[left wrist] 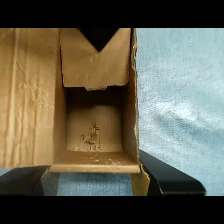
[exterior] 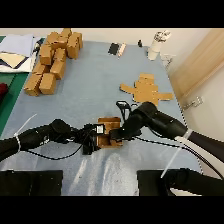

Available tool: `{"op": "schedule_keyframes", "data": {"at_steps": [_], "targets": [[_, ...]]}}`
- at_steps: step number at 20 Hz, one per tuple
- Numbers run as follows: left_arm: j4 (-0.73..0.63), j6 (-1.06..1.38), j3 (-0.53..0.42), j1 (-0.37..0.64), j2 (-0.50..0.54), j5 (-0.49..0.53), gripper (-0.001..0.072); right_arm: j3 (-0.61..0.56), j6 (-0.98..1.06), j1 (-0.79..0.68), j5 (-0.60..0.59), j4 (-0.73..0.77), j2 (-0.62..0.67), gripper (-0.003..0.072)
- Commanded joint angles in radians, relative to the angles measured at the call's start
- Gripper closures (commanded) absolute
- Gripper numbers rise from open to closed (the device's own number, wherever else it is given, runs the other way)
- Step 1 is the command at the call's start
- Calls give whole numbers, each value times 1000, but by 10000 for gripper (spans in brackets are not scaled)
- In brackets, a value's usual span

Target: Fold the box.

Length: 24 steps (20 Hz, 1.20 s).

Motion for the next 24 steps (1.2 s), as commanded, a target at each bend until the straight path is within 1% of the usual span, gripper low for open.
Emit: {"op": "schedule_keyframes", "data": {"at_steps": [1, 3, 6, 7, 9, 10, 11, 14, 15, 16, 17, 18, 19, 24], "targets": [[0, 0, 1, 0, 0, 0, 182, 140, 197, 100, -156, -130, -143, 322], [0, 0, 1, 0, 0, 0, 182, 171, 217, 117, -175, -131, -192, 322], [0, 0, 1, 0, 0, 0, 182, 175, 245, 119, -173, -135, -207, 328], [0, 0, 1, 0, 0, 0, 182, 176, 244, 119, -173, -139, -206, 408], [0, 0, 1, 0, 0, 0, 182, 177, 243, 119, -169, -146, -206, 605], [0, 0, 1, 0, 0, 0, 182, 177, 243, 119, -163, -145, -206, 652], [0, 0, 1, 0, 0, 0, 182, 177, 243, 119, -156, -145, -206, 684], [0, 0, 1, 0, 0, 0, 182, 177, 243, 119, -156, -145, -206, 686], [0, 0, 1, 0, 0, 0, 182, 177, 242, 119, -158, -144, -206, 684], [0, 0, 1, 0, 0, 0, 182, 180, 241, 119, -163, -142, -205, 638], [0, 1, 1, 0, 0, 0, 182, 184, 242, 119, -166, -142, -204, 455], [0, 0, 1, 0, 0, 0, 182, 187, 243, 119, -165, -142, -199, 313], [0, 0, 1, 0, 0, 0, 182, 189, 248, 119, -163, -142, -195, 302], [0, 0, 1, 0, 0, 0, 182, 190, 263, 116, -162, -202, -195, 302]]}}
